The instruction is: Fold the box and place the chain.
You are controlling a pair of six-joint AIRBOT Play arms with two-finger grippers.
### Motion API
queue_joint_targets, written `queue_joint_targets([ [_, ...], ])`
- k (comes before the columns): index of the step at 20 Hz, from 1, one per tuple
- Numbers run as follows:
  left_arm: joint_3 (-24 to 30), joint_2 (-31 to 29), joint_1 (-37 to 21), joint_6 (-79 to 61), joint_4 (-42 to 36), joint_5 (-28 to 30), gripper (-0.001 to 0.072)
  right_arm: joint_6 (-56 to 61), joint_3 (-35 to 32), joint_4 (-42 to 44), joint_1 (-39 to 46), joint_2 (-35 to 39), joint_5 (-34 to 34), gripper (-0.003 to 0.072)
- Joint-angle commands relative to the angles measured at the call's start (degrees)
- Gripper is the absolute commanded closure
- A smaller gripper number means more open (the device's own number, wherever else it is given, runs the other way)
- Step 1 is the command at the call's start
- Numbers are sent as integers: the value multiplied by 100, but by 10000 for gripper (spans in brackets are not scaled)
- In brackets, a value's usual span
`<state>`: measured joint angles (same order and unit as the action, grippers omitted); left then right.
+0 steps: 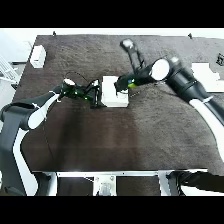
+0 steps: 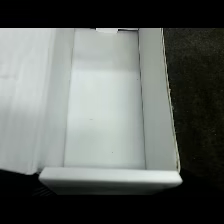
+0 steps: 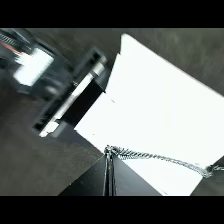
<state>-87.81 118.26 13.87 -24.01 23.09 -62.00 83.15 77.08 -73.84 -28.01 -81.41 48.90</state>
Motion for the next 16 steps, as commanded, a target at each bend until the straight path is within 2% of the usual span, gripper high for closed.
queue_joint_targets([
  [1,0,-4,0,0,2,2,476,42,-745,302,-13,-490,-1185,674],
  [4,0,-4,0,0,2,2,476,39,-750,334,-4,-990,-1200,660],
  [6,0,-4,0,0,2,0,476,39,-667,326,87,-927,-1167,257],
  [7,0,-4,0,0,2,2,476,39,-529,306,175,-796,-1099,180],
  [10,0,-4,0,0,2,2,477,22,-122,22,586,-94,-1073,180],
  [12,0,-4,0,0,2,2,476,44,-175,-385,1025,424,-846,180],
  [14,0,-4,0,0,2,0,476,48,-546,-525,1692,682,-529,176],
  [15,0,-4,0,2,2,0,476,142,-793,-525,2037,693,-549,145],
  [16,0,-4,0,0,2,2,476,310,-1093,-494,2402,658,-704,145],
])
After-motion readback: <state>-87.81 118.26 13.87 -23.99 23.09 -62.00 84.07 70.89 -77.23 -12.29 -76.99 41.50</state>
